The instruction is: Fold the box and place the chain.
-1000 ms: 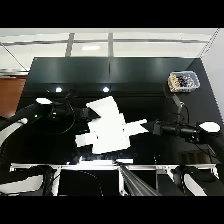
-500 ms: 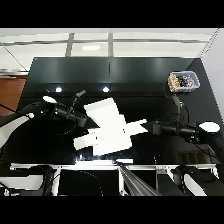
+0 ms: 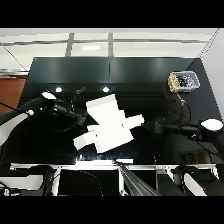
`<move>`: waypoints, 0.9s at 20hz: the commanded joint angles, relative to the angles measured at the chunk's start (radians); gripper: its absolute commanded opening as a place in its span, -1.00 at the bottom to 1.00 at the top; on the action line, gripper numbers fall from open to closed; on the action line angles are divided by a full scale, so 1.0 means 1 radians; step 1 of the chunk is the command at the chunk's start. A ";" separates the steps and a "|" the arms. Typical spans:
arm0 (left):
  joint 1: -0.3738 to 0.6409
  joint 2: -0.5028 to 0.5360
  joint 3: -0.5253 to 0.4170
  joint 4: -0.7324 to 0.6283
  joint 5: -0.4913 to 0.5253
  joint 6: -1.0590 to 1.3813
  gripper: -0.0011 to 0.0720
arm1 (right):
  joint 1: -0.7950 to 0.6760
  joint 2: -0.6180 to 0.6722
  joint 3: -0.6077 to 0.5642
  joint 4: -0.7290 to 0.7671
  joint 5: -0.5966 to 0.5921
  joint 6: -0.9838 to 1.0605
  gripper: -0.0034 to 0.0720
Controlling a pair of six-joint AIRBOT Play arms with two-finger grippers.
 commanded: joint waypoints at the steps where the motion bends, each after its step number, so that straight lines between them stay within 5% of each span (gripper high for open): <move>1: -0.019 0.037 0.049 0.059 0.016 0.005 -0.92 | -0.092 0.000 0.136 -0.211 0.060 0.002 0.42; 4: -0.090 0.153 0.055 0.144 0.149 0.009 -0.92 | -0.161 0.000 0.264 -0.277 0.075 0.001 0.42; 8: -0.203 0.257 0.053 0.138 0.241 0.106 -0.91 | -0.167 0.000 0.291 -0.291 0.045 -0.001 0.42; 12: -0.214 0.258 0.038 0.150 0.272 0.230 -0.91 | -0.166 0.000 0.291 -0.314 0.049 0.000 0.42; 16: -0.275 0.247 -0.012 0.152 0.500 0.379 -0.91 | -0.166 0.000 0.291 -0.311 0.036 0.000 0.42; 18: -0.301 0.212 -0.019 0.154 0.494 0.433 -0.90 | -0.159 0.000 0.290 -0.317 0.033 -0.001 0.42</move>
